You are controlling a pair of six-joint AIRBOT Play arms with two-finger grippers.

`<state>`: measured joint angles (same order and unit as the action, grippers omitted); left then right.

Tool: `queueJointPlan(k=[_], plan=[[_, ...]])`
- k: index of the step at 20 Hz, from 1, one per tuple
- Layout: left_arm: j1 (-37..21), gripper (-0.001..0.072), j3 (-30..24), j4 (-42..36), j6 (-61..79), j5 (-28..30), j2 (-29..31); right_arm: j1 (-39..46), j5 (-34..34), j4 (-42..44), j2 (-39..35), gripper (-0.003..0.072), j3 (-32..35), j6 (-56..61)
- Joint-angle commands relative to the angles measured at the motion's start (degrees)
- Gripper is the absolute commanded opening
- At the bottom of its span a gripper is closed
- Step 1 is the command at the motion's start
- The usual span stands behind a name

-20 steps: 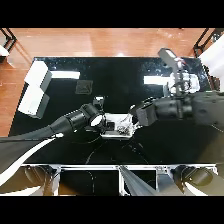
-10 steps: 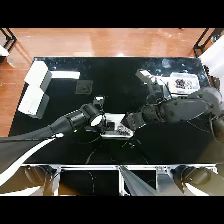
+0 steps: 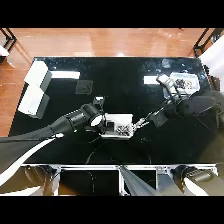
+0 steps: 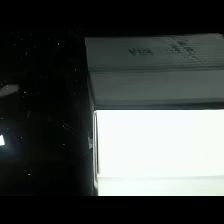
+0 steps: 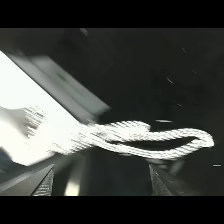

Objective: Fold the box and place the chain.

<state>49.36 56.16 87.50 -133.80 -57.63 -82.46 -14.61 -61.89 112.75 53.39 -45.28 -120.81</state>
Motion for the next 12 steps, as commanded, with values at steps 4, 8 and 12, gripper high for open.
queueJointPlan(k=[4, 8, 12], plan=[[-0.02, 0.0022, 0.37, 2.60, -0.90, -1.44, 0.02, -4.59, 7.10, -0.04, 8.13, 0.0701, 6.05, -23.39], [-0.24, 0.0022, 1.22, 5.05, -1.05, -2.93, 0.00, -8.85, 9.90, 0.96, 10.80, 0.0700, 6.08, -34.64], [-0.37, 0.0022, 1.22, 5.01, -1.05, -2.47, -0.59, -8.52, 12.68, 0.76, 11.39, 0.0700, 6.08, -40.76]])
